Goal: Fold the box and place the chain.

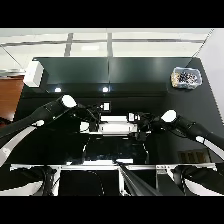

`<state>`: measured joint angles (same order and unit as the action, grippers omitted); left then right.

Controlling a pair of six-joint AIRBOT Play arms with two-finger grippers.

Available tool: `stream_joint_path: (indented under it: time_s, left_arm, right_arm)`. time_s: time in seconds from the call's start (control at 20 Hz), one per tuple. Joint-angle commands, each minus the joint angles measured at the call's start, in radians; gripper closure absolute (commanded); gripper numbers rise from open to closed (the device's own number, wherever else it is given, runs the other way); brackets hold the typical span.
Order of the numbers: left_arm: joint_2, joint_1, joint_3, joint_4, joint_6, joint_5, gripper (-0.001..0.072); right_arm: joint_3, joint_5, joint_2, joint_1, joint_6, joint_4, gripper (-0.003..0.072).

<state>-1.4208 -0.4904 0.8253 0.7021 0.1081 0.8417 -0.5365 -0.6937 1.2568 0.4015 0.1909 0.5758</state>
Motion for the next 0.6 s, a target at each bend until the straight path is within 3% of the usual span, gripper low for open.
stream_joint_path:
  time_s: [0.0,0.1,0.15,0.2,0.25,0.35,0.45,0.5,0.55]
  left_arm:
    - [0.000,0.000,0.001,0.000,-0.005,0.004,0.0682]
    - [0.004,0.000,0.001,-0.003,-0.007,0.006,0.0673]
    - [0.013,0.002,0.001,-0.003,-0.007,0.004,0.0550]
    - [0.030,0.008,0.003,-0.001,-0.008,0.005,0.0339]
    - [0.052,0.018,0.007,0.001,-0.021,0.010,0.0197]
    - [0.126,0.052,0.008,0.048,-0.064,0.026,0.0174]
    - [0.217,0.070,0.008,0.201,-0.100,0.076,0.0175]
    - [0.267,0.077,0.008,0.296,-0.177,0.099,0.0175]
    - [0.307,0.081,0.008,0.380,-0.265,0.125,0.0182]
  right_arm:
    - [0.001,0.001,0.000,0.000,0.000,0.005,0.0200]
    - [0.001,0.001,0.000,0.000,0.000,0.005,0.0200]
    - [0.001,0.001,0.000,0.000,-0.001,0.005,0.0200]
    - [0.001,0.001,0.000,0.000,0.000,0.005,0.0200]
    - [0.001,0.000,0.000,0.000,0.000,0.005,0.0200]
    - [0.001,0.000,0.000,0.000,0.000,0.005,0.0201]
    - [0.001,-0.002,0.000,0.000,0.000,0.005,0.0222]
    - [0.001,-0.002,0.000,0.000,0.000,0.005,0.0356]
    - [0.001,-0.002,0.000,0.000,0.000,0.005,0.0440]
